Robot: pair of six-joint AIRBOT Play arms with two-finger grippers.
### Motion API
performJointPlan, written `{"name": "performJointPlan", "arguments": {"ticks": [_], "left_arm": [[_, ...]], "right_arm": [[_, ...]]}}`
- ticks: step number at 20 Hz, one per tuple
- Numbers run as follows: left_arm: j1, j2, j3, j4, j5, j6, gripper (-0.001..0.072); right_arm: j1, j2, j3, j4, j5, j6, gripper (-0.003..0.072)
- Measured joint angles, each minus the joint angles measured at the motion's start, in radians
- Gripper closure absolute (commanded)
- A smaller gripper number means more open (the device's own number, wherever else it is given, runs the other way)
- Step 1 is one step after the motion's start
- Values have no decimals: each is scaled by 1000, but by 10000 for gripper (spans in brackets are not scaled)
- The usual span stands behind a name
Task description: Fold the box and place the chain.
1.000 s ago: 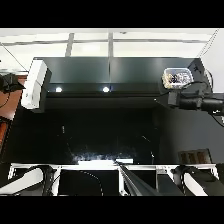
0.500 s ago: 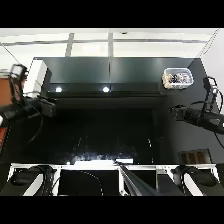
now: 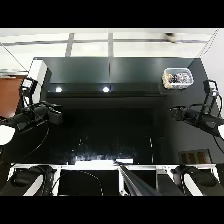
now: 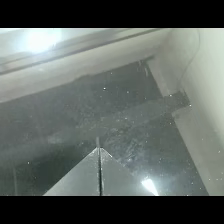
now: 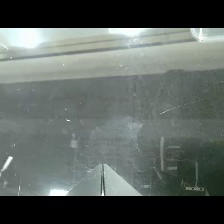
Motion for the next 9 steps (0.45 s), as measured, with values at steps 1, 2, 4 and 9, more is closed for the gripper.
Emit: {"name": "performJointPlan", "arguments": {"ticks": [1,2,4,9], "left_arm": [[-1,1,-2,0,4,0,679],[-2,2,-3,1,6,0,679],[-3,2,-4,3,7,-3,679],[-3,2,-5,3,9,-4,679]], "right_arm": [[0,0,0,0,-1,2,659],[0,0,-1,-1,-4,2,659],[0,0,-1,-2,-5,2,659],[0,0,-1,-3,-6,2,659]]}}
